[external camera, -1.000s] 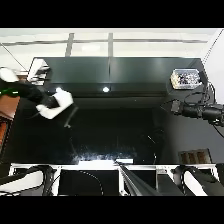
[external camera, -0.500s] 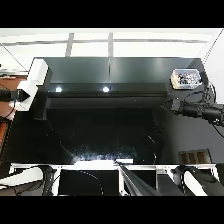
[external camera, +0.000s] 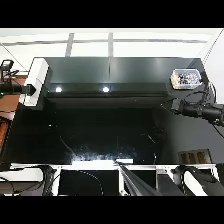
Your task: Fold the box and place the chain.
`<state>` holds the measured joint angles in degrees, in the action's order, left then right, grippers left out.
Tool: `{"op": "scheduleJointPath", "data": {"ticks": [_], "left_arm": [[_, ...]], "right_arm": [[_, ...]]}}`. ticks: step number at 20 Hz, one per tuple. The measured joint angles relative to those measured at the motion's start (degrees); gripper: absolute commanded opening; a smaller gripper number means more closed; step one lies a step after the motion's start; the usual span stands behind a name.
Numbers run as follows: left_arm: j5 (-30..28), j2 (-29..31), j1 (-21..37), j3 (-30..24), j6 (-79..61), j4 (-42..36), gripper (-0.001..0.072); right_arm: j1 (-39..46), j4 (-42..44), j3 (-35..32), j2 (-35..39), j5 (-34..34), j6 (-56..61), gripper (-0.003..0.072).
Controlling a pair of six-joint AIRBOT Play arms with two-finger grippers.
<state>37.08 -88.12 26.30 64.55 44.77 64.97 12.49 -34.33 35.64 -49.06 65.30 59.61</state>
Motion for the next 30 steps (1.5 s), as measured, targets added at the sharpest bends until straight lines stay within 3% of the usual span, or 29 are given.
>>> {"op": "scheduleJointPath", "data": {"ticks": [6,7,8,9,12,15,19,22,26,30], "left_arm": [[7.32,9.16,-1.03,3.82,11.54,5.62,0.0685],[8.87,11.21,-1.38,4.17,12.63,4.37,0.0517],[11.06,13.00,-1.84,4.35,13.77,2.71,0.0129],[13.40,14.75,-2.60,4.57,15.13,0.28,0.0028],[21.84,18.05,-6.88,4.57,18.03,-6.34,0.0026],[26.29,22.36,-16.04,0.55,19.28,-10.12,0.0027],[18.23,31.95,-29.70,-11.96,20.68,-11.96,0.0027],[11.32,38.99,-34.80,-21.24,22.23,-12.24,0.0027],[6.12,45.05,-34.88,-28.65,25.75,-9.68,0.0028],[4.28,48.02,-33.00,-31.04,27.26,-8.79,0.0029]], "right_arm": [[0.00,0.00,0.02,0.00,0.15,0.02,0.0045],[0.00,-0.02,0.02,0.00,0.15,-0.11,0.0044],[0.00,-0.04,0.02,0.00,0.15,-0.28,0.0044],[0.00,-0.20,0.00,0.04,0.22,-0.42,0.0044],[0.00,-2.40,0.00,1.18,0.68,-0.59,0.0044],[0.00,-8.13,-1.44,4.81,-1.79,-0.13,0.0045],[0.00,-13.97,-5.70,8.46,-8.24,1.55,0.0044],[0.00,-15.50,-7.58,9.35,-10.80,1.99,0.0043],[0.00,-16.46,-8.39,9.77,-12.02,2.16,0.0043],[0.00,-16.57,-8.63,9.86,-12.48,2.32,0.0043]]}}
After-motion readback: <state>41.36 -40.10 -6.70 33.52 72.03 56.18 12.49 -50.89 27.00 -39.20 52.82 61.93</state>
